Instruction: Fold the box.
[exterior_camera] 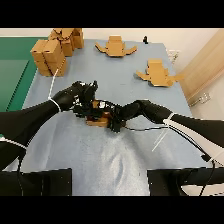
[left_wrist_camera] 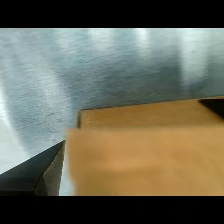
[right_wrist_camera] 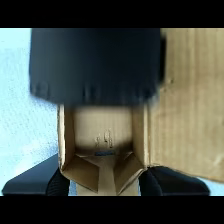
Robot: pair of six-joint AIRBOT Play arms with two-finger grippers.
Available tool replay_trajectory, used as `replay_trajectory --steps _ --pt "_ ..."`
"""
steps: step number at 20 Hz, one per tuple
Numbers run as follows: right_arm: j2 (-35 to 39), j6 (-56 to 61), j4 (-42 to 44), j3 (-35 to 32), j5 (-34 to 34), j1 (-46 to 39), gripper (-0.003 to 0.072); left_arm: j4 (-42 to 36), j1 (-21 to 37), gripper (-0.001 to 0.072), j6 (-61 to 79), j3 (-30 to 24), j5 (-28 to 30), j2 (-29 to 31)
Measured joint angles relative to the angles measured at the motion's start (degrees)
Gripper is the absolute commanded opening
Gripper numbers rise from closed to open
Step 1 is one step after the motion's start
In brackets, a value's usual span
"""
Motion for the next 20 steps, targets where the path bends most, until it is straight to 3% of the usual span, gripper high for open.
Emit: replay_trajectory --steps 2,3,6,8,9,10,17,19,20 --pt "0.00 -0.02 -0.02 0.00 -0.02 0.00 0.0010 -0.50 0.09 0.0084 -0.33 0.00 0.26 0.00" --pt "0.00 0.00 -0.04 0.00 -0.13 0.00 0.0010 -0.11 0.20 0.0024 -0.28 0.00 0.35 0.00" --pt "0.02 0.20 -0.11 0.00 -0.22 -0.07 0.0010 -0.81 0.46 0.0019 1.05 0.00 1.03 0.00" --pt "0.02 0.15 -0.09 0.00 -0.26 -0.09 0.0010 -1.40 0.48 0.0063 2.12 0.00 1.22 0.00" --pt "0.02 0.00 -0.11 0.00 -0.31 -0.09 0.0010 -1.77 0.61 0.0432 2.86 0.00 1.31 0.00" --pt "0.02 -0.07 -0.13 0.00 -0.31 -0.09 0.0010 -2.89 0.76 0.0595 3.48 0.00 1.60 0.02" --pt "0.00 -0.09 0.00 0.00 -0.63 -0.04 0.0010 -7.56 6.75 0.0587 12.57 -0.42 0.52 3.37" --pt "0.00 -0.04 -0.02 0.00 -0.83 -0.02 0.0010 -11.82 10.27 0.0661 20.79 -1.70 -0.20 5.79" --pt "0.00 -0.02 -0.02 0.02 -0.94 -0.02 0.0010 -14.75 12.17 0.0662 26.58 -2.71 -0.90 7.32"
